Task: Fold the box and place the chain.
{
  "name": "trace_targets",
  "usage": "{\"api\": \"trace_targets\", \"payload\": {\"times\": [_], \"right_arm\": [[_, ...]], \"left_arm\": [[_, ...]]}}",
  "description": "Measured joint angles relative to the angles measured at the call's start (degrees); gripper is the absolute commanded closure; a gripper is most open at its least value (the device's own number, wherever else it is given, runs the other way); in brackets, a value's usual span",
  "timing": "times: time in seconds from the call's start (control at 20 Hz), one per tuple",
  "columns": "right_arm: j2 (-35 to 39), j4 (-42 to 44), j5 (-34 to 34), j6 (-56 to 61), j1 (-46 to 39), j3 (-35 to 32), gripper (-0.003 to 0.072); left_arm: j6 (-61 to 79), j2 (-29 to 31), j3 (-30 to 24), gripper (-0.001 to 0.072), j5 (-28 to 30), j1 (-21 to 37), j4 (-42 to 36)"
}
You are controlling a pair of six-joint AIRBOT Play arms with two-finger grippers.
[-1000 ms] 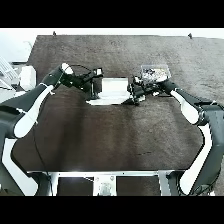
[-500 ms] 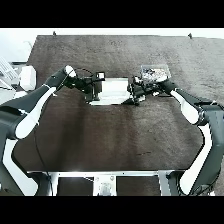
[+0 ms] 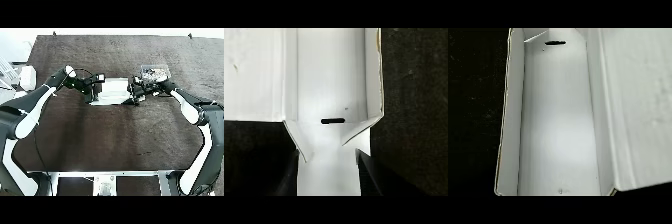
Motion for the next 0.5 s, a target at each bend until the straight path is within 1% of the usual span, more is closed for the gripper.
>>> {"api": "trace_targets", "payload": {"times": [0.3, 0.35, 0.4, 0.45, 0.5], "right_arm": [[0.0, 0.0, 0.0, 0.0, 0.0, 0.0, 0.0105], [0.0, 0.0, 0.0, 0.0, 0.0, 0.0, 0.0104], [0.0, 0.0, 0.0, 0.0, 0.0, 0.0, 0.0105], [0.0, 0.0, 0.0, 0.0, 0.0, 0.0, 0.0105], [0.0, 0.0, 0.0, 0.0, 0.0, 0.0, 0.0105]], "left_arm": [[0.8, 0.0, 0.0, 0.03, 0.2, -0.8, -1.1], [1.0, 0.0, 0.0, 0.0314, 0.3, -1.1, -1.1], [1.0, 0.0, 0.0, 0.0448, 0.5, -1.3, -1.1], [1.0, 0.0, 0.0, 0.0464, 0.8, -1.4, -1.1], [1.1, 0.0, 0.0, 0.0464, 0.9, -1.5, -1.1]]}}
